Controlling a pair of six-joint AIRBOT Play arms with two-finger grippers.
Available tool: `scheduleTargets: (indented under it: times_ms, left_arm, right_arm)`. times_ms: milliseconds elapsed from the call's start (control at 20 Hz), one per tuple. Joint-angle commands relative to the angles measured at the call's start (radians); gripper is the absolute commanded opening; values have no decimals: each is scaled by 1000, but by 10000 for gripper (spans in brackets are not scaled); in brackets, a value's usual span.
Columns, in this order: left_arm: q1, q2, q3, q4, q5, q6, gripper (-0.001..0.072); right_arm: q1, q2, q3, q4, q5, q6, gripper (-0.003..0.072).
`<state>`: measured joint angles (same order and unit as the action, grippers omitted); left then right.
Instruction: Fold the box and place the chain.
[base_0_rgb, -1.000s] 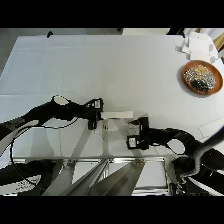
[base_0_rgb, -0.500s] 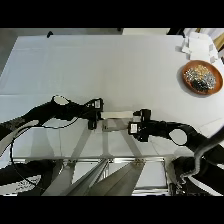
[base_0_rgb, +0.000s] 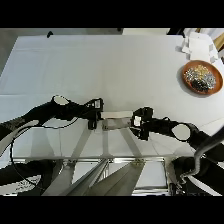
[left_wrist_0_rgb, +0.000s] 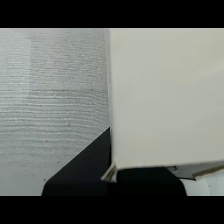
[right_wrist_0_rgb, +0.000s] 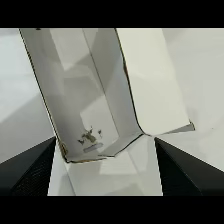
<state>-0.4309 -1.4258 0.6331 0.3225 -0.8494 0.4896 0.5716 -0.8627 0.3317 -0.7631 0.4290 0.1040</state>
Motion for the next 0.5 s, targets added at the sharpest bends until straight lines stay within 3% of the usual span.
scheduleTargets:
  times_ms: [0,200,450]
  left_arm:
    - [-1,0,0,0,0,0,10]
    - [-1,0,0,0,0,0,10]
    - [-1,0,0,0,0,0,10]
  right_arm:
    - [-34,-1,1,39,30,-61,688]
    - [-34,-3,1,47,27,-62,687]
    - [-40,-77,16,167,60,-222,689]
